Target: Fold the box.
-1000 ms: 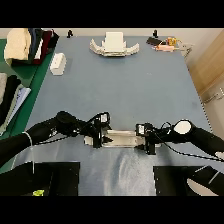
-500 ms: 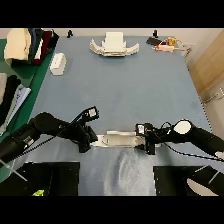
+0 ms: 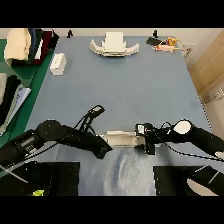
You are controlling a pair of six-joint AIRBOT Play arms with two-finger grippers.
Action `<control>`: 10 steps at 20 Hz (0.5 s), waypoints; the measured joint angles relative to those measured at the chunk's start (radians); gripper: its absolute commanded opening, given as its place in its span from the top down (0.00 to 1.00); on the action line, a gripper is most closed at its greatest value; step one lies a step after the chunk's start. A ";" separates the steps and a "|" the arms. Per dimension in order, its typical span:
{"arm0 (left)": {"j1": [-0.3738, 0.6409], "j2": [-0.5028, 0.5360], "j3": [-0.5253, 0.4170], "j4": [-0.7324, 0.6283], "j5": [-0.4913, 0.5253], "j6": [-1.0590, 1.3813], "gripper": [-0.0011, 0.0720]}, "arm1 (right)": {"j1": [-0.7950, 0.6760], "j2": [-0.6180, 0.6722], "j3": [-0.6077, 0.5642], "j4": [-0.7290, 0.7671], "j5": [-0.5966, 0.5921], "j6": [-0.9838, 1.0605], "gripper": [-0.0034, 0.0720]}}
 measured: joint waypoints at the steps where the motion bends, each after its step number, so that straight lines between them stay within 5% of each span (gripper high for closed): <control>1: -0.002 -0.030 0.017 -0.008 0.042 -0.033 0.97 | 0.000 0.000 0.000 0.000 0.000 0.000 0.30; 10: 0.116 -0.286 0.126 -0.042 0.158 -0.223 0.97 | 0.000 0.000 0.000 0.000 0.000 0.000 0.30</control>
